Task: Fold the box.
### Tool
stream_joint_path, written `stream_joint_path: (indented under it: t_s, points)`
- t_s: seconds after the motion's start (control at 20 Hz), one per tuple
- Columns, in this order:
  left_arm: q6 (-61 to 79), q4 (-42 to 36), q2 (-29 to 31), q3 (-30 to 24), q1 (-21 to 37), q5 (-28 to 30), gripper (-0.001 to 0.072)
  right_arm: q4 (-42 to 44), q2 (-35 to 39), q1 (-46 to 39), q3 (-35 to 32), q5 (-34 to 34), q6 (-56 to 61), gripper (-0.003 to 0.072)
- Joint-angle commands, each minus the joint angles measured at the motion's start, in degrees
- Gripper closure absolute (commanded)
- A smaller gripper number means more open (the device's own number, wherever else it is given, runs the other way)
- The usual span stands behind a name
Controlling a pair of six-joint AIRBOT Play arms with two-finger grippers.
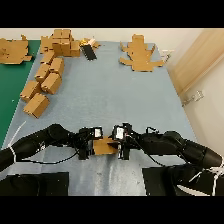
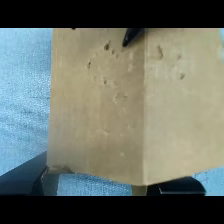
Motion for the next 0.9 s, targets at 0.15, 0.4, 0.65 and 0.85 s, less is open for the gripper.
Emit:
stream_joint_path:
  t_s: [0.15,0.4,0.65,0.85]
  points:
    - [0.0,0.0,0.0,0.1,0.0,0.0,0.0238,-3.2,0.3,2.0,1.7,-1.2,-2.6,0.0282]
    - [0.0,0.0,0.0,0.1,0.0,0.0,0.0238,-3.7,-1.2,3.5,1.6,-3.8,-2.7,0.0283]
    - [0.0,0.0,0.0,0.1,0.0,0.0,0.0237,-5.1,-4.3,4.6,1.6,-3.9,-7.3,0.0283]
    - [0.0,0.0,0.0,0.1,0.0,0.0,0.0238,-9.5,-4.4,4.6,1.7,-2.8,-7.6,0.0283]
